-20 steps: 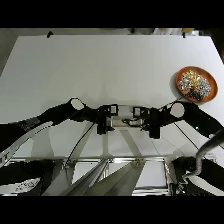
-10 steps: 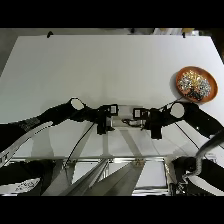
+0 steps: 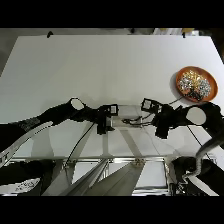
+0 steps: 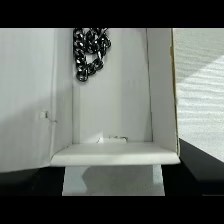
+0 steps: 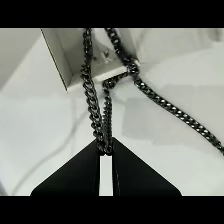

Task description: Fold the box and place the chain.

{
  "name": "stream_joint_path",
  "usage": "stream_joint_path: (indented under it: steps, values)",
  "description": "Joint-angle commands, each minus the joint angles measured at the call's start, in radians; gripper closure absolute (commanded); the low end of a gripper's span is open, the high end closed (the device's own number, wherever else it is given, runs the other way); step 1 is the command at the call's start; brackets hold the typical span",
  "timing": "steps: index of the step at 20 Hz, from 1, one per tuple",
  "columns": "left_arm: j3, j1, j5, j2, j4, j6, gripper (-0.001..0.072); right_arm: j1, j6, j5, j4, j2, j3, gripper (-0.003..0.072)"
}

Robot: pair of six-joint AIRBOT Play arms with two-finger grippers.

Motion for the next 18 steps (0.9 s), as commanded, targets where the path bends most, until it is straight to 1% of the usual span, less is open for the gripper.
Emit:
stream_joint_path:
  steps: [1,2,5,7,10,14,16,18]
  values:
    - [0.0,0.0,0.0,0.0,0.0,0.0,0.0348,0.0,0.193,0.04,0.089,0.064,0.063,0.0667]
    - [0.0,0.0,0.0,0.0,0.0,0.0,0.0348,0.0,0.208,0.027,0.153,0.064,0.08,0.0667]
    - [0.0,0.0,0.0,0.0,0.0,0.0,0.0348,0.0,0.235,-0.075,0.374,0.062,0.092,0.0667]
    - [0.0,0.0,0.0,0.0,0.0,0.0,0.0348,0.001,0.235,-0.135,0.449,0.06,0.092,0.0667]
    - [0.0,0.0,0.0,0.0,0.0,0.0,0.0348,0.001,0.235,-0.16,0.487,0.058,0.092,0.0667]
    - [0.0,0.0,0.0,0.0,0.0,0.0,0.0348,0.001,0.216,-0.155,0.599,0.053,0.092,0.0667]
    - [0.0,0.0,0.0,0.0,0.0,0.0,0.0348,0.001,0.216,-0.165,0.596,0.053,0.092,0.0667]
    - [0.0,0.0,0.0,0.0,0.0,0.0,0.0348,0.001,0.214,-0.187,0.626,0.053,0.092,0.0667]
